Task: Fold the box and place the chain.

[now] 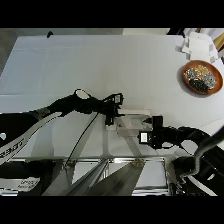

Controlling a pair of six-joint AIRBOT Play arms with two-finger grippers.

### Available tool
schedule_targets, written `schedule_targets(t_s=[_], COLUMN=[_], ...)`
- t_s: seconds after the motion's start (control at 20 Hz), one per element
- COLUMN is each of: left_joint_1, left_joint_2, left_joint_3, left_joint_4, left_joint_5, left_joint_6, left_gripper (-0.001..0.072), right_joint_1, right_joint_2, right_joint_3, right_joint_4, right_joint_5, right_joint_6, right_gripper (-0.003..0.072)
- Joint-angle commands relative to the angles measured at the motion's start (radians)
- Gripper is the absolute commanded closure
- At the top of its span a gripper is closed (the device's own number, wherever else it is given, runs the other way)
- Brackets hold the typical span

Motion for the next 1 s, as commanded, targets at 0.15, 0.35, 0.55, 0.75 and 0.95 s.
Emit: schedule_targets(t_s=[0.15, 0.35, 0.55, 0.75, 0.95], left_joint_1=[-0.001, -0.001, -0.001, -0.001, -0.001], left_joint_2=[-0.001, -0.001, -0.001, -0.001, -0.001], left_joint_3=[0.000, 0.000, 0.000, 0.000, 0.000], left_joint_4=[0.000, 0.000, 0.000, 0.000, 0.000], left_joint_5=[0.000, 0.000, 0.000, 0.000, 0.000], left_joint_6=[0.000, 0.000, 0.000, 0.000, 0.000], left_gripper=[0.0699, 0.0699, 0.0699, 0.0699, 0.0699], right_joint_1=[-0.055, -0.085, -0.085, -0.085, -0.085], right_joint_2=[0.000, 0.000, 0.000, -0.001, -0.002], right_joint_3=[0.011, 0.013, 0.017, 0.045, 0.051], right_joint_4=[0.012, 0.047, 0.047, 0.047, 0.070], right_joint_5=[0.000, 0.016, 0.016, 0.015, 0.023], right_joint_6=[0.004, 0.004, 0.004, 0.004, 0.005], right_gripper=[0.0025, 0.0025, 0.0025, 0.0026, 0.0026])
